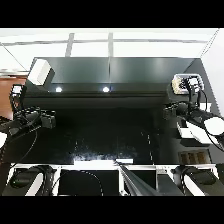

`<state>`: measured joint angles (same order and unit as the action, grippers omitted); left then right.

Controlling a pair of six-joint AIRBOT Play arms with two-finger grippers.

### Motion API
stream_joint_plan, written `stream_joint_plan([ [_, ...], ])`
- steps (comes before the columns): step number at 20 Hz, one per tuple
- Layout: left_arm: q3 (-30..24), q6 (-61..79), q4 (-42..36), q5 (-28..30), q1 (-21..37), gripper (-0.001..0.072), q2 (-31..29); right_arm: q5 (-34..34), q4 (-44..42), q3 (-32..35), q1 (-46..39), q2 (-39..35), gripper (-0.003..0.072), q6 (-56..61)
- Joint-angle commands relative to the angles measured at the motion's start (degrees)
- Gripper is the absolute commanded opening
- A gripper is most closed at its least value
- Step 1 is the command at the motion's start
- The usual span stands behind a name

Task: Fold the box and place the chain.

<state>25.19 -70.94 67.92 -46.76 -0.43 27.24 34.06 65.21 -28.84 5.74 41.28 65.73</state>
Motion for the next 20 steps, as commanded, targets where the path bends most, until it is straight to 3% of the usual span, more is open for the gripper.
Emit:
stream_joint_plan([
  [1, -0.02, 0.02, 0.0, 0.0, 0.07, 0.0026, -0.04, 0.0, 0.0, 0.02, 0.04, -0.04, 0.0014, 0.02],
  [16, -0.02, 0.02, -0.04, 0.26, 0.07, 0.0026, -0.04, -0.04, -0.85, 0.02, 0.07, -0.04, 0.0014, 0.04],
  [20, -0.04, 0.02, -0.02, 7.26, 0.07, 0.0026, -0.04, -8.33, -9.97, 0.04, 0.09, -0.02, 0.0014, -0.02],
])
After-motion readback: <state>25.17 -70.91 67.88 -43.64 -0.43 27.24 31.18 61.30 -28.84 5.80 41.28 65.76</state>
